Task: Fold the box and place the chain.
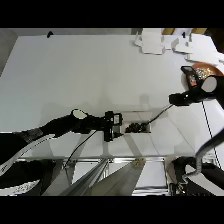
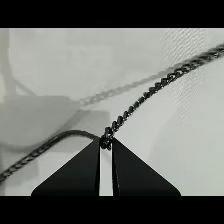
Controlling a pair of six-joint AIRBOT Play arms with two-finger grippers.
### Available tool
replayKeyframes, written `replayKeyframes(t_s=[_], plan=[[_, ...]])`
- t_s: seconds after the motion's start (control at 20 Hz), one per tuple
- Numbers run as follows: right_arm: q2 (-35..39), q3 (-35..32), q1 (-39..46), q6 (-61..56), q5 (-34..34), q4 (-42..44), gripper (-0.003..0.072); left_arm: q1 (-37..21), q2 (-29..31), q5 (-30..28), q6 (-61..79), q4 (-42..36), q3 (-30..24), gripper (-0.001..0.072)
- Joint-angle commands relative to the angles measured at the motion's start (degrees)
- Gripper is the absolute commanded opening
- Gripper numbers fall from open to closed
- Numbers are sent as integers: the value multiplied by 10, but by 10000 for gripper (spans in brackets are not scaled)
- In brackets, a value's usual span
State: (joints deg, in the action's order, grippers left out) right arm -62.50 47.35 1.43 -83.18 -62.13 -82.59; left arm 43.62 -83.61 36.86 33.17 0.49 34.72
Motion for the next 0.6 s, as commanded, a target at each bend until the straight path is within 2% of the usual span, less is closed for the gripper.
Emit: replayKeyframes(t_s=[0.0,0.25,0.4,0.55], plan=[[107,1,-1,12,-43,70,18,0,0,0,0,0,0,209],[236,1,-18,50,-86,199,18,0,0,0,0,0,0,209],[267,1,-98,53,-130,208,18,0,0,0,0,0,0,209],[281,1,-179,36,-133,207,18,0,0,0,0,0,0,209]])
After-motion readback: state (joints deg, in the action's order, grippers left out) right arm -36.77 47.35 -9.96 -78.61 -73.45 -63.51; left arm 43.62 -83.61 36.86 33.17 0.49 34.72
